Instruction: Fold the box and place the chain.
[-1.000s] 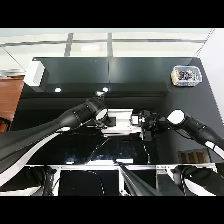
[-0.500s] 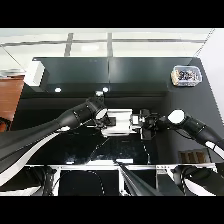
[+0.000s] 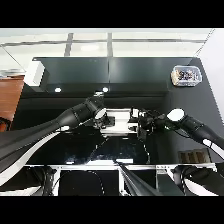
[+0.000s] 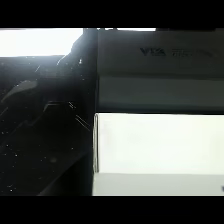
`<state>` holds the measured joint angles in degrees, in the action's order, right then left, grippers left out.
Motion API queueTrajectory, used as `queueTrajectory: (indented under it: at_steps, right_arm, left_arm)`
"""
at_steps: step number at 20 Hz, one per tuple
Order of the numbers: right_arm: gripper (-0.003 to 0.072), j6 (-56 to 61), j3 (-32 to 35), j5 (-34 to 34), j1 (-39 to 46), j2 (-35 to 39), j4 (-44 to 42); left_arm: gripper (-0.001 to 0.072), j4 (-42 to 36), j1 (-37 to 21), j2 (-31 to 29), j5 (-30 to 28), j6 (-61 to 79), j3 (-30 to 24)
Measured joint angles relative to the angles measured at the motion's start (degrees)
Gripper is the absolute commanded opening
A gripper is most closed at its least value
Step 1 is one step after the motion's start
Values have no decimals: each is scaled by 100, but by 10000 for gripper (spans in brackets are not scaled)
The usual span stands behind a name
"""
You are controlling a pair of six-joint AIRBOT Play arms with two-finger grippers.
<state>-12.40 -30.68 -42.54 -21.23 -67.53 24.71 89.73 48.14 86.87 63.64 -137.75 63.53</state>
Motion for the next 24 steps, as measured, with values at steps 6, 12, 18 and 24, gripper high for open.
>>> queueTrajectory:
  at_steps: [6, 12, 18, 24]
  right_arm:
    - [306, 0, -2, -26, 0, -308, -549]
    - [286, 310, -2, 72, 0, -367, -632]
    - [11, 997, -2, -28, 9, -374, -481]
    - [11, 3438, -289, -876, 382, -28, 697]
  left_arm:
    - [27, -17, 0, 0, -15, -4, 0]
    - [28, -22, 0, 0, -7, -20, 0]
    - [27, -42, 2, 0, -22, -13, 0]
    - [27, -37, 2, 0, -20, 0, 0]
